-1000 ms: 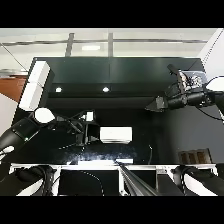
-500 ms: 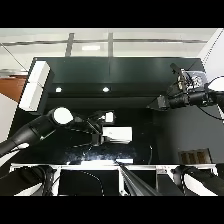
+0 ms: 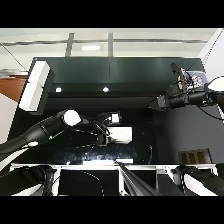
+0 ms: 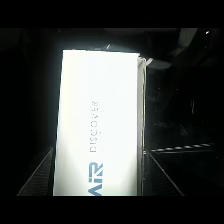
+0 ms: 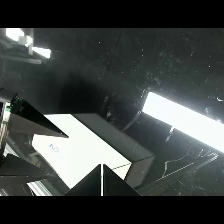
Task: Fold the box and place the chain.
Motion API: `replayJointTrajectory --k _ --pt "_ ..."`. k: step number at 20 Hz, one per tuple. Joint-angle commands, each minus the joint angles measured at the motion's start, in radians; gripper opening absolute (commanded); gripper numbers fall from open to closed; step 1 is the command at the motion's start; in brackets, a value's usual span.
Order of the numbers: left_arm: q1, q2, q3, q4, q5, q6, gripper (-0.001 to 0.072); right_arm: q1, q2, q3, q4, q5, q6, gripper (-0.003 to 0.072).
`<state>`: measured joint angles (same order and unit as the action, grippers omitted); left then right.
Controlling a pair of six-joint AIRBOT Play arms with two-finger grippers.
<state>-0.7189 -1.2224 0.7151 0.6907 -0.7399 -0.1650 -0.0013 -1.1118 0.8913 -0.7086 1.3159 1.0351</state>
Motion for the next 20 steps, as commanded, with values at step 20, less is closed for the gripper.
replayJointTrajectory --k 20 --pt "0.000 0.000 0.000 0.019 0.013 -0.004 0.0703 -0.001 0.001 0.001 0.000 -0.003 0.005 0.0034"
